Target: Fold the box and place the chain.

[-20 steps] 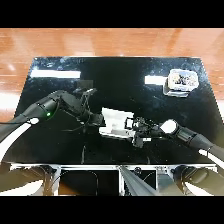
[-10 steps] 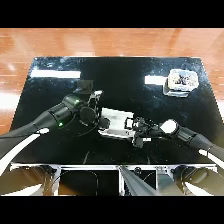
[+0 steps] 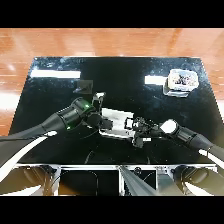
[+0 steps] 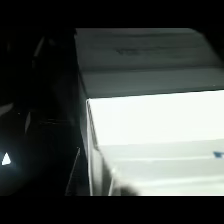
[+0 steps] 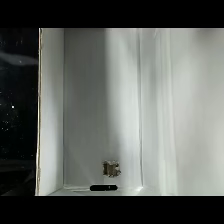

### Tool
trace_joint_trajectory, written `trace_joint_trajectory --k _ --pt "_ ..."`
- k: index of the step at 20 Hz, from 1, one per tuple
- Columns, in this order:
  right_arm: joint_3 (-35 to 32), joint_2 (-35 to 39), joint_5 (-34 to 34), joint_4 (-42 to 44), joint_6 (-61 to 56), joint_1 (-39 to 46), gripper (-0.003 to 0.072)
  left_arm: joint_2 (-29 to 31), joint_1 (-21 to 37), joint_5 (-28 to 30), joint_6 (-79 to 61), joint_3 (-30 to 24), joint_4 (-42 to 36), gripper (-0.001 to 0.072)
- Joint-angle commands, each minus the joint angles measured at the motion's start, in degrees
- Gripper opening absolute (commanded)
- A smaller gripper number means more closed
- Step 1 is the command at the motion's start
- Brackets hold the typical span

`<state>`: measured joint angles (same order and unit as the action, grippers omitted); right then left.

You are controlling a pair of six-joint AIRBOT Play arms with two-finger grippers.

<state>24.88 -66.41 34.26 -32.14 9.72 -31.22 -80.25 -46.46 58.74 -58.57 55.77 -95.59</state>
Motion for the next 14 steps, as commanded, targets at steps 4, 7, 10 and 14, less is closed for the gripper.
trace_joint_trajectory --k 4,7,10,14 --pt "0.00 0.02 0.00 0.00 0.00 -0.02 0.0605 -2.01 -1.53 -1.88 2.64 0.63 1.97 0.0345" --pt "0.00 0.02 0.00 0.00 0.00 -0.02 0.0605 -2.51 -1.53 -2.23 2.64 0.63 1.95 0.0344" --pt "0.00 0.02 0.00 0.00 0.00 -0.02 0.0605 -2.95 -1.53 -2.32 2.64 0.63 1.97 0.0344" --pt "0.00 0.02 0.00 0.00 0.00 -0.02 0.0605 -4.09 -1.53 -2.29 2.64 0.63 1.88 0.0344"
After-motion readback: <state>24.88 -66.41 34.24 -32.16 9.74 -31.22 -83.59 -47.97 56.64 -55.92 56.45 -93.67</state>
